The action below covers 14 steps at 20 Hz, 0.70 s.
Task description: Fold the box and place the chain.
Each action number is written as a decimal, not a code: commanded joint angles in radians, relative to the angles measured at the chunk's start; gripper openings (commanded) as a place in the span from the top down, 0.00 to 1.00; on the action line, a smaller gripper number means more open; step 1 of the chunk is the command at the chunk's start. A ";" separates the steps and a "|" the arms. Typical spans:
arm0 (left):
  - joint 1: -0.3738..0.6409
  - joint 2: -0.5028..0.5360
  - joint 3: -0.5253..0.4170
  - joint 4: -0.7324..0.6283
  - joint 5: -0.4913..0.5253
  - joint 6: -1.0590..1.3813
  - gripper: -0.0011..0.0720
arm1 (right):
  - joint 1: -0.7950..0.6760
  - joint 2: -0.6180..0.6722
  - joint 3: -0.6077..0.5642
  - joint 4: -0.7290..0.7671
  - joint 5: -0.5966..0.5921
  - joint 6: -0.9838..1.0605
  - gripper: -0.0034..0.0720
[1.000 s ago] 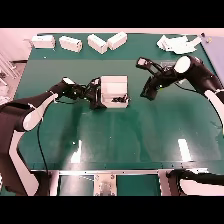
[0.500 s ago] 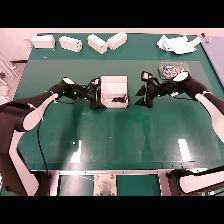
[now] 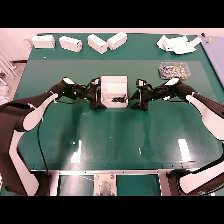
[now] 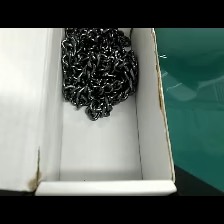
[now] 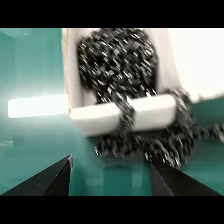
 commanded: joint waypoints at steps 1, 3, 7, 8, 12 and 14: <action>0.000 0.001 0.000 0.000 0.000 0.000 0.18 | 0.029 -0.005 0.001 0.009 0.000 -0.031 0.21; 0.000 0.001 0.000 0.000 0.000 0.000 0.18 | 0.034 -0.006 0.001 0.007 -0.006 -0.031 0.32; 0.000 0.001 0.000 0.000 0.000 0.000 0.19 | 0.035 -0.006 0.001 0.009 -0.055 -0.031 0.52; 0.000 0.001 0.000 0.000 0.000 0.000 0.18 | 0.035 -0.006 0.001 0.009 -0.055 -0.031 0.53; 0.000 0.001 0.000 0.000 0.000 0.000 0.18 | 0.035 -0.006 0.001 0.009 -0.055 -0.029 0.74; 0.000 0.001 0.000 0.000 0.000 0.000 0.18 | 0.035 -0.006 0.001 0.009 -0.067 -0.019 0.84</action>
